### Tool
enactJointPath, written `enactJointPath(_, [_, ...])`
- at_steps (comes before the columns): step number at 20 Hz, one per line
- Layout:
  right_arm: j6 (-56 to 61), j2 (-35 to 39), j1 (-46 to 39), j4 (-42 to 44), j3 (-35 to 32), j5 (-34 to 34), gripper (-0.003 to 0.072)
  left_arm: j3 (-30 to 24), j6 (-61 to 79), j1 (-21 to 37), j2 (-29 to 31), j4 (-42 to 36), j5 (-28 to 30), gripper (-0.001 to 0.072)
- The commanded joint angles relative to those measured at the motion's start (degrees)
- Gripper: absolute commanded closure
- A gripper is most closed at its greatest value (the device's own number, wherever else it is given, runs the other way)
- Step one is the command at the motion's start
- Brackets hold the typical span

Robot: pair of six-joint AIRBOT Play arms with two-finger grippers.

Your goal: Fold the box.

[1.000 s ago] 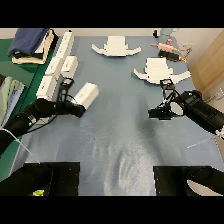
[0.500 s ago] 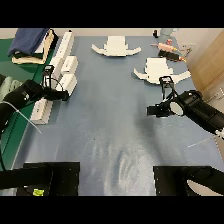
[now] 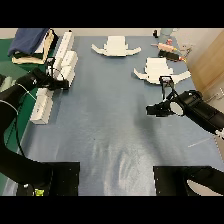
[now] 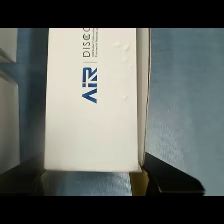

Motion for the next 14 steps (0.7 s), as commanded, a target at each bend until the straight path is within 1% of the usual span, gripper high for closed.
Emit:
enactJointPath(1, [0.0,0.0,0.0,0.0,0.1,-1.1,0.0685,7.3,-0.5,-0.4,-5.2,0.6,0.0,0.0305])
enactJointPath(4, [0.0,0.0,0.0,0.0,0.1,-3.0,0.0685,12.2,-0.4,-0.9,-8.8,0.6,0.0,0.0304])
enactJointPath(7, [0.0,0.0,0.0,0.0,0.1,-3.5,0.0685,16.9,-0.4,-0.9,-12.7,0.6,0.0,0.0304])
enactJointPath(14, [0.0,0.0,0.0,0.0,0.1,-3.6,0.0685,25.6,-0.6,-1.1,-19.3,0.3,0.2,0.0304])
